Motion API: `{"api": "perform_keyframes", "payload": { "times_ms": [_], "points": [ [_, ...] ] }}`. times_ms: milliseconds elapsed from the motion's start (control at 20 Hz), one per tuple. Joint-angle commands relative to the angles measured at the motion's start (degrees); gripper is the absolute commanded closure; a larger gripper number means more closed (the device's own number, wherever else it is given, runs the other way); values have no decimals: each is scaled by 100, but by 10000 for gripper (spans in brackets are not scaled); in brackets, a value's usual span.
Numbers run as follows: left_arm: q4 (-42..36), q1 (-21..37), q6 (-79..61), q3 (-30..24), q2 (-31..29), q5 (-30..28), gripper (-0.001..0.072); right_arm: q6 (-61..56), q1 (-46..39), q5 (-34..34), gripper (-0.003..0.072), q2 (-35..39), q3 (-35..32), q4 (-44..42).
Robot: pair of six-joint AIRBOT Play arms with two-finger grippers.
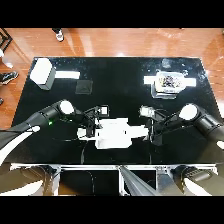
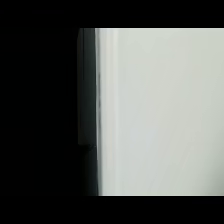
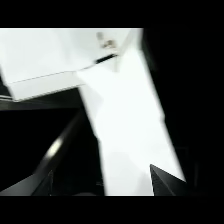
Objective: Fold the box and place the chain.
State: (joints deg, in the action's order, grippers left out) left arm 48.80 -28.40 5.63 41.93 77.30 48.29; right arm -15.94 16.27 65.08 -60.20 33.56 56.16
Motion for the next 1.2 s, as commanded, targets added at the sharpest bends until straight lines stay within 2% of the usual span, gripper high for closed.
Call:
{"api": "perform_keyframes", "payload": {
  "times_ms": [0,200,750,1150],
  "points": [
    [22,-4,15,-2,4,-7,684,9,476,-229,-17,-59,-177,-334],
    [22,-4,13,-2,4,-9,684,11,1056,-723,-17,-63,-186,-365],
    [20,-4,15,-2,4,-11,684,-564,1878,-1480,-16,-79,-378,-409],
    [20,-2,15,-2,4,-28,684,-1298,1967,-2446,-16,-79,-380,-658]
  ]
}}
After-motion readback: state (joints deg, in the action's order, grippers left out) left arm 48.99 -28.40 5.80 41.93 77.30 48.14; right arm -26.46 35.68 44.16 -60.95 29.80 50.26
